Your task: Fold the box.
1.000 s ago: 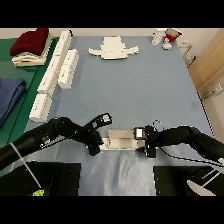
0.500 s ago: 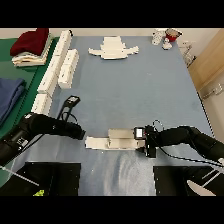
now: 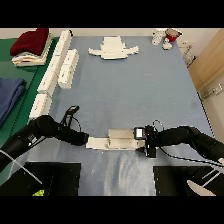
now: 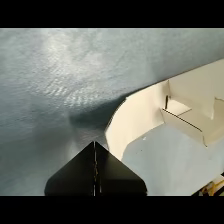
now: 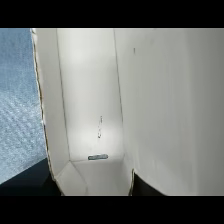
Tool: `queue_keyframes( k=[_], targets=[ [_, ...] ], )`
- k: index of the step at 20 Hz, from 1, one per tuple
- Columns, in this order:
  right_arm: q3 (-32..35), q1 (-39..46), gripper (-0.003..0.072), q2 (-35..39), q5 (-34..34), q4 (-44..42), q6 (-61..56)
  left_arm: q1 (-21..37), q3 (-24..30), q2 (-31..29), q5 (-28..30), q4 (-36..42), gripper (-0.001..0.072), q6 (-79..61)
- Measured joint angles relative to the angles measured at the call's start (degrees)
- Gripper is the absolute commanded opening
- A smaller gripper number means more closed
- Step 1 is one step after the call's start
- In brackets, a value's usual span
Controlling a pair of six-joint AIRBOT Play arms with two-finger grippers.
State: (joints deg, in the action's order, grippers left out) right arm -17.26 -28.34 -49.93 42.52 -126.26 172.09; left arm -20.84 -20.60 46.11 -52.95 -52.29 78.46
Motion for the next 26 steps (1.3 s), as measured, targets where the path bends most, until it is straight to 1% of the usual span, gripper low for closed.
queue_keyframes(
  k=[4,6,9,16,17,18,19,20,26],
  targets=[
    [0.0,0.0,0.0451,0.0,0.0,0.0,0.0,-8.2,0.4,2.8,6.6,6.5,0.0012,-0.7],
    [0.0,0.0,0.0451,0.0,0.0,0.0,0.0,-10.6,-0.3,3.3,7.9,8.7,0.0012,-0.9],
    [0.0,0.0,0.0451,0.0,0.0,0.0,0.0,-12.4,-2.2,3.6,7.9,10.5,0.0012,-0.9],
    [0.0,0.0,0.0451,0.0,0.0,0.0,0.0,-13.2,-5.5,3.8,6.4,11.4,0.0015,-0.9],
    [0.0,0.0,0.0452,0.0,0.0,0.0,0.0,-13.3,-5.7,3.8,6.1,11.5,0.0033,-0.9],
    [0.0,0.0,0.0452,0.0,0.0,0.0,0.0,-13.3,-5.9,3.8,5.6,11.5,0.0267,-0.9],
    [0.0,0.0,0.0452,0.0,0.0,0.0,0.0,-13.4,-6.0,3.8,5.4,11.5,0.0430,-0.9],
    [0.0,0.0,0.0451,0.0,0.0,0.0,0.0,-13.4,-6.1,3.8,5.2,11.6,0.0403,-0.6],
    [0.0,0.0,0.0451,0.0,0.0,0.0,0.0,-13.4,-6.3,3.8,4.3,11.6,0.0404,0.4]
  ],
)
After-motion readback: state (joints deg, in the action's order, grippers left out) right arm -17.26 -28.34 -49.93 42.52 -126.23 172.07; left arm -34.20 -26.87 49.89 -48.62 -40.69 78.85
